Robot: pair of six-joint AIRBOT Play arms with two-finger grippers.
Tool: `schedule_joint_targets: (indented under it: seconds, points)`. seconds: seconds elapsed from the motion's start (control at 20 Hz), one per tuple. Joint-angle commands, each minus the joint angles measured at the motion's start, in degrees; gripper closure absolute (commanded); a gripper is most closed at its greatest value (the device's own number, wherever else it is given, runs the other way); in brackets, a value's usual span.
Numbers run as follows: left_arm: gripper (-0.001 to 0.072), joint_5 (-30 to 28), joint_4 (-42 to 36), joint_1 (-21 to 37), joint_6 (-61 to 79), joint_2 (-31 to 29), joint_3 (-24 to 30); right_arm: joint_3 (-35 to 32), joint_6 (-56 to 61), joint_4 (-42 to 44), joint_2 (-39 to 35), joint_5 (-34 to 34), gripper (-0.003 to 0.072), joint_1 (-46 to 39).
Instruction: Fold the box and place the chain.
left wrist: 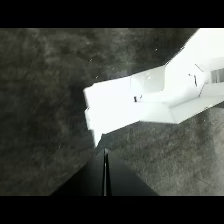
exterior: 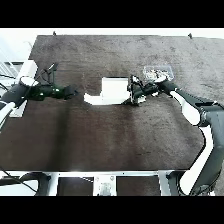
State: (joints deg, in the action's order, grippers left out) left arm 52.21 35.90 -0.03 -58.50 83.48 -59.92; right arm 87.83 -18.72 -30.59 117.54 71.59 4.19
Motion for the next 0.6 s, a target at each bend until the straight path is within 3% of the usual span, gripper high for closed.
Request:
schedule_joint_targets:
  seconds: [0.0,0.3,0.55]
  points:
    - [0.0694,5.46,-0.9,3.06,-1.53,0.68,0.04,0.0,0.0,0.0,0.0,0.02,0.0093,0.02]
    - [0.0694,5.66,-3.04,2.78,-2.99,7.21,-0.52,-0.02,0.0,0.02,0.0,0.02,0.0093,0.02]
    - [0.0694,5.18,-3.04,-0.66,-3.02,13.4,-5.01,-0.02,0.02,0.02,0.0,0.02,0.0092,0.02]
